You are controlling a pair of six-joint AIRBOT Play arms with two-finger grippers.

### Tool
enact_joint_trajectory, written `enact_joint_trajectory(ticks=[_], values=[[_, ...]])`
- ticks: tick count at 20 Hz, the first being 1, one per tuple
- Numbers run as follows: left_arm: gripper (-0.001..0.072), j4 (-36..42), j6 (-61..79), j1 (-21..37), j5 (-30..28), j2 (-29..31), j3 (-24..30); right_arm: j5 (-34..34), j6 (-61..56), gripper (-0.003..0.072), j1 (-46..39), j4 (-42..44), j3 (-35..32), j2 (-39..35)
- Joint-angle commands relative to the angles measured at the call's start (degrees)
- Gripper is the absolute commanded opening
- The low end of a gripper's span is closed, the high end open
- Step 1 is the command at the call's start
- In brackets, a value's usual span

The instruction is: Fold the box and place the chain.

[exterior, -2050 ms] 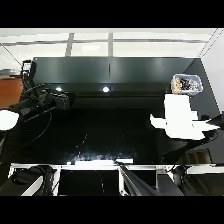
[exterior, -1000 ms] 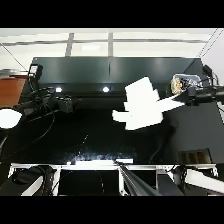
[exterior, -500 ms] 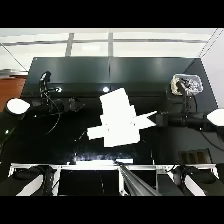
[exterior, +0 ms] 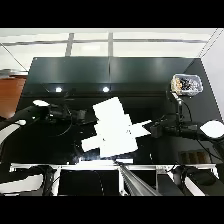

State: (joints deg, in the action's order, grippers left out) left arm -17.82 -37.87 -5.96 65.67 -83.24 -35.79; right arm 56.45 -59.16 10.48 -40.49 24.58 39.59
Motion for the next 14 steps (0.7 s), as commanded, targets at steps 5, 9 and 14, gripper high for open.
enact_joint_trajectory(ticks=[5, 9, 14], values=[[0.0702, 12.85, 23.78, -4.52, 11.58, -7.85, -0.26, -0.11, 0.09, 0.0024, 0.46, 0.00, -0.13, -0.17], [0.0699, 5.51, 25.51, -5.86, 12.94, -7.93, -2.91, -0.15, 0.09, 0.0024, 0.46, -0.02, -0.13, -0.17], [0.0676, 0.04, 25.46, -9.16, 11.69, -7.93, -6.05, -0.17, 0.02, 0.0024, 0.46, -0.02, -0.13, -0.17]])
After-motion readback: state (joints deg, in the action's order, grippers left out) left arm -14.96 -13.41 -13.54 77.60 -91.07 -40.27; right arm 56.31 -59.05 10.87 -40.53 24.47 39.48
